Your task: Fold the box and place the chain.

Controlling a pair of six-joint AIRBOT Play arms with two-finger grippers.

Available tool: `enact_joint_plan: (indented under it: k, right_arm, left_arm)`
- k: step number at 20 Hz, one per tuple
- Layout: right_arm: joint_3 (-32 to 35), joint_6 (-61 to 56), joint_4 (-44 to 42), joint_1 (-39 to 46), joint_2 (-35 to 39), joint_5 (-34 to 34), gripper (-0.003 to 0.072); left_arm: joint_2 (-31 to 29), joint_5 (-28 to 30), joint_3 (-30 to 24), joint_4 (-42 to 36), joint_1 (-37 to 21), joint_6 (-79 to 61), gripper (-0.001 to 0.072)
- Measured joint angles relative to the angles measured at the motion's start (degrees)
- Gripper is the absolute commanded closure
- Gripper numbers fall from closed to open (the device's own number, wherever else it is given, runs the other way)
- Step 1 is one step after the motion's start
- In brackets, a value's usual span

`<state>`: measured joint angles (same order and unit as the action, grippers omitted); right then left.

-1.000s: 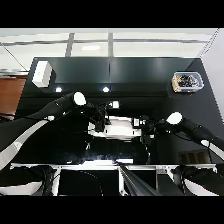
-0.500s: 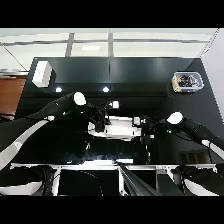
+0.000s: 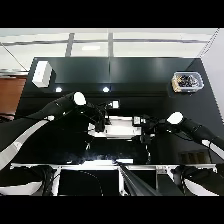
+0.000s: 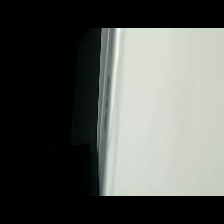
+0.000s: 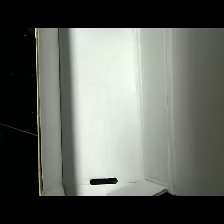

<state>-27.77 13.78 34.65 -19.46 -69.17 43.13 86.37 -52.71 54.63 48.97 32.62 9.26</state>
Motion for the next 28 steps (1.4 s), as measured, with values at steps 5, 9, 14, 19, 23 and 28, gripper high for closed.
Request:
enact_joint_plan:
  k: [5, 9, 14, 19, 23, 28]
  right_arm:
    - [0.00, 0.00, -0.11, 0.00, 0.00, -0.26, 0.0200]
    - [0.00, -0.09, -0.17, 0.07, 0.00, -0.79, 0.0199]
    - [0.00, -0.07, -0.15, 0.07, 0.00, -0.59, 0.0199]
    - [0.00, -0.02, -0.11, 0.07, 0.00, -0.39, 0.0199]
    - [0.00, 0.02, -0.11, 0.07, 0.00, -0.37, 0.0199]
    - [0.00, 0.00, -0.13, 0.07, 0.00, -0.37, 0.0199]
  left_arm:
    - [0.00, -0.96, 0.57, 0.11, -0.02, 0.04, 0.0599]
    - [-1.64, -6.29, 2.84, 1.14, -0.83, 2.47, 0.0127]
    - [-8.11, -12.20, 4.57, 10.34, -3.72, 15.41, 0.0277]
    - [-14.60, -21.09, 4.66, 18.62, -6.49, 32.74, 0.0681]
    - [-15.98, -23.32, -0.98, 5.70, -6.86, 38.75, 0.0682]
    - [-15.78, -5.86, -11.41, -25.07, -6.95, 28.98, 0.0681]
